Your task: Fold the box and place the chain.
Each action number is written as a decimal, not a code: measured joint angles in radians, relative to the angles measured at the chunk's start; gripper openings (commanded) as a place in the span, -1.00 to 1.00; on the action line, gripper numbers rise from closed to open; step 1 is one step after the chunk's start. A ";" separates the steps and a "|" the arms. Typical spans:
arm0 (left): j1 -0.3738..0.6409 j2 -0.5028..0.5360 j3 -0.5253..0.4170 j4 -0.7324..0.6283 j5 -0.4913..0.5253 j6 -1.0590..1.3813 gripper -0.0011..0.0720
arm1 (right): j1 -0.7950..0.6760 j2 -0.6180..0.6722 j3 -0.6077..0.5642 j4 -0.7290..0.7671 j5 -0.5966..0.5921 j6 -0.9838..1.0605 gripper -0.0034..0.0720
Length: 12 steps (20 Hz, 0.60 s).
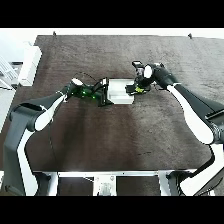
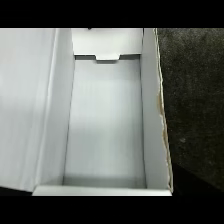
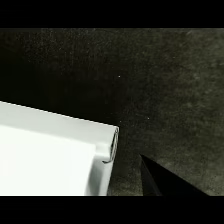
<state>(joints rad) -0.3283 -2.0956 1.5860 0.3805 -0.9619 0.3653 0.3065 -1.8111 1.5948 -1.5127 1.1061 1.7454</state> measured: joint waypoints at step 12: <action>0.000 0.000 0.000 0.000 0.000 0.000 0.47 | 0.029 -0.084 0.121 -0.075 0.155 0.071 0.05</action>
<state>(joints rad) -0.3283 -2.0956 1.5860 0.3809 -0.9619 0.3656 0.3359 -1.8946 1.7161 -1.5879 1.2613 1.8160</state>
